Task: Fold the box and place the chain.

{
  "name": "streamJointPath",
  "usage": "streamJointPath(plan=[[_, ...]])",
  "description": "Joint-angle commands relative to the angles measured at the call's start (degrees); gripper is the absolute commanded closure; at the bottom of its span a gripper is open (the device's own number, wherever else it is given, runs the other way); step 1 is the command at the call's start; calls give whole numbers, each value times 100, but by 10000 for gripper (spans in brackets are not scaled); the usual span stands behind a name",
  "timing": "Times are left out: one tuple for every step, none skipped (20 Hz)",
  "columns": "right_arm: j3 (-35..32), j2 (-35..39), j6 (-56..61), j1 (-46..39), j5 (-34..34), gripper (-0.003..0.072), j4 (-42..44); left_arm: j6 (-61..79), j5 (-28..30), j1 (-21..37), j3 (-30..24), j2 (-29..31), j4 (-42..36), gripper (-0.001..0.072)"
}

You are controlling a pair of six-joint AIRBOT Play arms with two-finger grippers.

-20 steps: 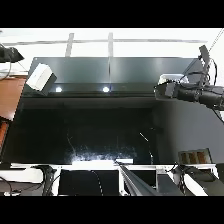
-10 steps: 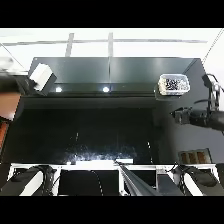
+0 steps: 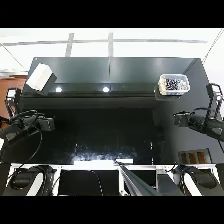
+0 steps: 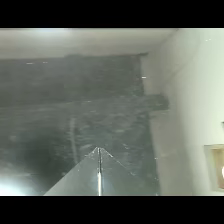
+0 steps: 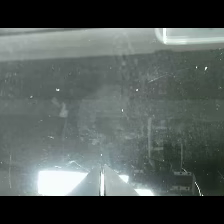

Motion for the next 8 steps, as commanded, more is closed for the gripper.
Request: streamJointPath(plan=[[-39, 26, 22, -2, -59, 653, -26, -50, -391, -28, -177, 195, -105, 681], [-39, 24, 22, -2, -59, 653, -26, -151, -492, -28, -179, 188, 44, 681], [-39, 24, 22, -2, -59, 653, -26, -175, -542, -24, -179, 188, 153, 680], [-39, 24, 22, -2, -59, 653, -26, -168, -551, -17, -179, 188, 177, 680], [-39, 24, 22, -2, -59, 653, -26, -166, -540, -17, -179, 188, 168, 679], [-39, 24, 22, -2, -59, 653, -26, -166, -538, -17, -179, 188, 168, 678], [-39, 24, 22, -2, -59, 653, -26, -166, -538, -17, -179, 188, 166, 678], [-39, 24, 22, -2, -59, 653, -26, -166, -516, -17, -179, 188, 136, 677]])
